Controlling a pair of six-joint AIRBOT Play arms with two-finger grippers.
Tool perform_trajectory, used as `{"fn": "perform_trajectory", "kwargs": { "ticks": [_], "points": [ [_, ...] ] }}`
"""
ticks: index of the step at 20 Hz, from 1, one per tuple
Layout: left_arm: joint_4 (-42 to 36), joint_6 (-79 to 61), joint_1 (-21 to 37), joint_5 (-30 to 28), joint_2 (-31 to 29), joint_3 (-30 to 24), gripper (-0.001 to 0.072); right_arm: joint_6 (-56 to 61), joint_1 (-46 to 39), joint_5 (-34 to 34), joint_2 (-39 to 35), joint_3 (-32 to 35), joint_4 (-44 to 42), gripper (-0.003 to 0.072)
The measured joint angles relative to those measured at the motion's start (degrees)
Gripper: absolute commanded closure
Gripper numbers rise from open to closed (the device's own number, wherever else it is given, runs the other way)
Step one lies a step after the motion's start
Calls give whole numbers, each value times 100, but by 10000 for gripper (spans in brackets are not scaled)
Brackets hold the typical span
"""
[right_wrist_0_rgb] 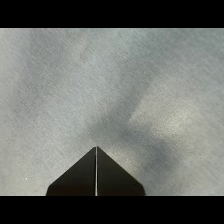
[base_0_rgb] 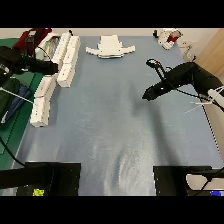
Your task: Fold the box.
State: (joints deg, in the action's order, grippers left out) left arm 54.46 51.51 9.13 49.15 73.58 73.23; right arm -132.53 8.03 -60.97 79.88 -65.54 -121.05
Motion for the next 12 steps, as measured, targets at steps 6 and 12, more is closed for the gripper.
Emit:
{"fn": "perform_trajectory", "kwargs": {
  "ticks": [6, 12],
  "points": [
    [9, 544, -490, 1296, -966, -358, 701, 0, 0, 0, 0, 0, 0, 682],
    [105, 1113, -1589, 879, -1915, -2205, 696, 0, 0, -2, 0, 0, 0, 682]
  ]
}}
